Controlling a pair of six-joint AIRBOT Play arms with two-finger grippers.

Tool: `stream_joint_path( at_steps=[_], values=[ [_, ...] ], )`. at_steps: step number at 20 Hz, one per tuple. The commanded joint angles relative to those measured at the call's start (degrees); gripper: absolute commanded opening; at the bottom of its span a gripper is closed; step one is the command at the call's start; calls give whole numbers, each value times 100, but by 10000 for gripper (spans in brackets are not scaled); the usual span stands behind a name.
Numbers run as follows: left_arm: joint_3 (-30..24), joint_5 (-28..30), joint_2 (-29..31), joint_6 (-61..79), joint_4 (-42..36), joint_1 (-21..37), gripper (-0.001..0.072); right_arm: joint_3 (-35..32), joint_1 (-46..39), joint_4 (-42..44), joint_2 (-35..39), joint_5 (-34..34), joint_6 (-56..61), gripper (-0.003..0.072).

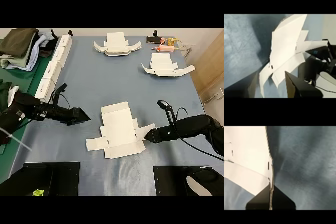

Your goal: Fold the box.

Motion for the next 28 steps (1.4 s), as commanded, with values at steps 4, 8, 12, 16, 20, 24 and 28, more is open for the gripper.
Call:
stream_joint_path(
  at_steps=[4, 8, 12, 16, 20, 24, 28],
  values=[
    [470, 105, -1781, 1786, -1344, -153, 520, -35, 219, -28, 111, 289, -90, 0],
    [997, 293, -2485, 2096, -1316, -793, 519, -35, 219, 0, 111, 289, -90, 0],
    [1436, 551, -2852, 2319, -1314, -1335, 519, -35, 219, -2, 109, 289, -90, -1],
    [1530, 33, -2905, 2761, -1266, -1508, 240, -35, 219, -7, 11, 289, -90, -1],
    [1530, -291, -2909, 2876, -1023, -1508, 178, -35, 219, -2, -173, 291, -92, 0],
    [1530, -332, -2909, 2935, -1016, -1508, 103, -33, 219, -2, -197, 291, -94, 0],
    [1530, -378, -2909, 3130, -1021, -1510, 12, -33, 219, -9, -197, 356, -109, 0]
  ],
)
